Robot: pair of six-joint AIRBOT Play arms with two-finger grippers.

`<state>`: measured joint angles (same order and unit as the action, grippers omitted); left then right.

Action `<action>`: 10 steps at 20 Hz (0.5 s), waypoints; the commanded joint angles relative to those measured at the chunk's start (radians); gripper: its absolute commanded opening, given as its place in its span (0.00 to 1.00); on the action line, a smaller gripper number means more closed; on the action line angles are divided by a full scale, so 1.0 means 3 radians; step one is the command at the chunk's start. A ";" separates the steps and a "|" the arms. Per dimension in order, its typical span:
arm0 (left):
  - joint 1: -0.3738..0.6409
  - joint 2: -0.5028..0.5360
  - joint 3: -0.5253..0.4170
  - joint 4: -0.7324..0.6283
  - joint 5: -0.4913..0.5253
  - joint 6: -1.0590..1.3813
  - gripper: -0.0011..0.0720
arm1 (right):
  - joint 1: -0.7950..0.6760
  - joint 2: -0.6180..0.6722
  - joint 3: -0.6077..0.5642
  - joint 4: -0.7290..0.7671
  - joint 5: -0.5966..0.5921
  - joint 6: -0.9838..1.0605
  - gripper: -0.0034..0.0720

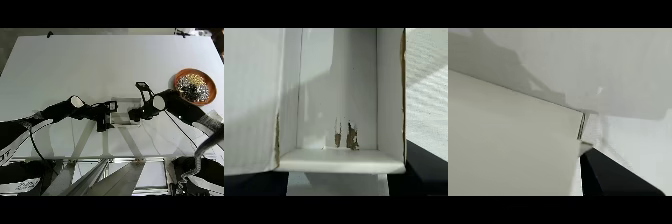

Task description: Fold the box and place the chain.

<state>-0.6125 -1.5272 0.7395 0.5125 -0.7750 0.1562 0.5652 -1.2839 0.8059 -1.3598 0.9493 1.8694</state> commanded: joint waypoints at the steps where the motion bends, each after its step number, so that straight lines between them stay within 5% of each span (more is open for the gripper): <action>1: 0.0000 0.0001 -0.0001 0.0000 0.0000 0.0000 0.55 | 0.0074 -0.0046 0.0043 -0.0298 0.0010 0.0599 0.50; 10: 0.0000 0.0003 -0.0001 0.0000 0.0000 0.0000 0.55 | 0.0416 -0.0181 0.0043 -0.0559 0.0023 0.1325 0.50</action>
<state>-0.6125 -1.5272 0.7395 0.5125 -0.7750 0.1562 0.6567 -1.3216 0.8181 -1.5017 0.9558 2.1967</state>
